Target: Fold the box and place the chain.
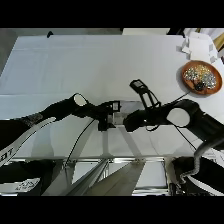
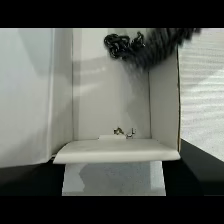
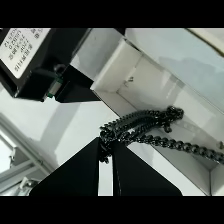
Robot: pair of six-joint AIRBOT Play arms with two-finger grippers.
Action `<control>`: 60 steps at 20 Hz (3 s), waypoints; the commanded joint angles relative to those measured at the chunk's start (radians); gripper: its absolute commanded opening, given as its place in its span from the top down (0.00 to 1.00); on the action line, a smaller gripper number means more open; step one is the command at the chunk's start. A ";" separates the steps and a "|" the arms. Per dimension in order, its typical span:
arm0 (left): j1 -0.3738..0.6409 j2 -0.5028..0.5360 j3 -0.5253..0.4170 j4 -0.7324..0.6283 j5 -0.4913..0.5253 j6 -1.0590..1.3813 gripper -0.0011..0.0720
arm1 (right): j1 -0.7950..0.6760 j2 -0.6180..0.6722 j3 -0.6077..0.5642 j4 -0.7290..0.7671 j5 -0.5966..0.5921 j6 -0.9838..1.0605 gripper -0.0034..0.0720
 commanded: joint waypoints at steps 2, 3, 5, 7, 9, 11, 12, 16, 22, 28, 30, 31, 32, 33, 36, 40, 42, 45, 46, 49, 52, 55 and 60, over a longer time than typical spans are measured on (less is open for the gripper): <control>0.000 0.000 0.000 0.000 0.000 0.000 0.45 | 0.026 -0.079 -0.002 -0.037 -0.055 0.055 0.88; 0.000 0.000 0.000 0.000 0.000 0.000 0.45 | 0.026 -0.090 -0.002 -0.050 -0.055 0.075 0.88; 0.000 0.000 0.000 0.000 0.000 0.000 0.45 | 0.026 -0.106 -0.003 -0.051 -0.055 0.076 0.88; 0.000 0.000 0.000 0.000 0.000 0.000 0.45 | 0.021 -0.110 -0.003 -0.051 -0.056 0.077 0.88; 0.000 0.000 0.000 0.000 0.000 0.000 0.45 | -0.003 -0.110 -0.003 -0.059 -0.056 0.100 0.88; 0.000 0.000 0.000 0.000 0.000 0.000 0.45 | -0.037 -0.110 -0.003 -0.058 -0.057 0.106 0.88; 0.000 0.000 0.000 0.000 0.000 0.000 0.45 | -0.048 -0.110 -0.003 -0.058 -0.055 0.106 0.87; 0.000 0.000 0.000 0.000 0.000 0.000 0.45 | -0.051 -0.109 -0.003 -0.058 -0.047 0.103 0.53; 0.000 0.000 0.000 0.000 0.000 0.000 0.45 | -0.166 0.031 0.002 -0.159 0.077 0.089 0.60; 0.000 0.000 0.000 0.000 0.000 0.000 0.45 | -0.421 0.153 0.002 -0.540 0.335 0.089 0.60; 0.000 0.000 0.000 0.000 0.000 0.000 0.45 | -0.517 0.124 0.002 -0.554 0.258 0.080 0.60; 0.000 0.000 0.000 0.000 0.000 0.000 0.45 | -0.554 0.093 0.002 -0.551 0.203 0.062 0.60; 0.000 0.000 0.000 0.000 0.000 0.000 0.45 | -0.578 0.053 0.002 -0.552 0.155 0.059 0.59; 0.000 0.000 0.000 0.000 0.000 0.000 0.45 | -0.590 0.008 0.002 -0.552 0.123 0.056 0.54; 0.000 0.000 0.000 0.000 0.000 0.000 0.45 | -0.590 -0.142 0.002 -0.552 0.039 0.021 0.41; 0.000 0.000 0.000 0.000 0.000 0.000 0.45 | -0.591 -0.261 0.002 -0.524 -0.062 0.039 0.42; 0.000 0.000 0.000 0.000 0.000 0.000 0.45 | -0.591 -0.309 0.002 -0.492 -0.097 0.038 0.42; 0.000 0.000 0.000 0.000 0.000 0.000 0.45 | -0.591 -0.358 0.002 -0.487 -0.118 0.039 0.42; 0.000 0.000 0.000 0.000 0.000 0.000 0.45 | -0.590 -0.369 0.002 -0.481 -0.115 0.039 0.43; 0.000 0.000 0.000 0.000 0.000 0.000 0.45 | -0.590 -0.385 0.002 -0.451 -0.083 0.038 0.53; 0.000 0.000 0.000 0.000 0.000 0.000 0.45 | -0.590 -0.378 0.002 -0.407 -0.053 0.036 0.94; 0.000 0.000 0.000 0.000 0.000 0.000 0.45 | -0.590 -0.362 0.002 -0.408 -0.024 0.011 0.94; 0.000 0.000 0.000 0.000 0.000 0.000 0.45 | -0.590 -0.352 0.002 -0.408 0.008 0.011 0.94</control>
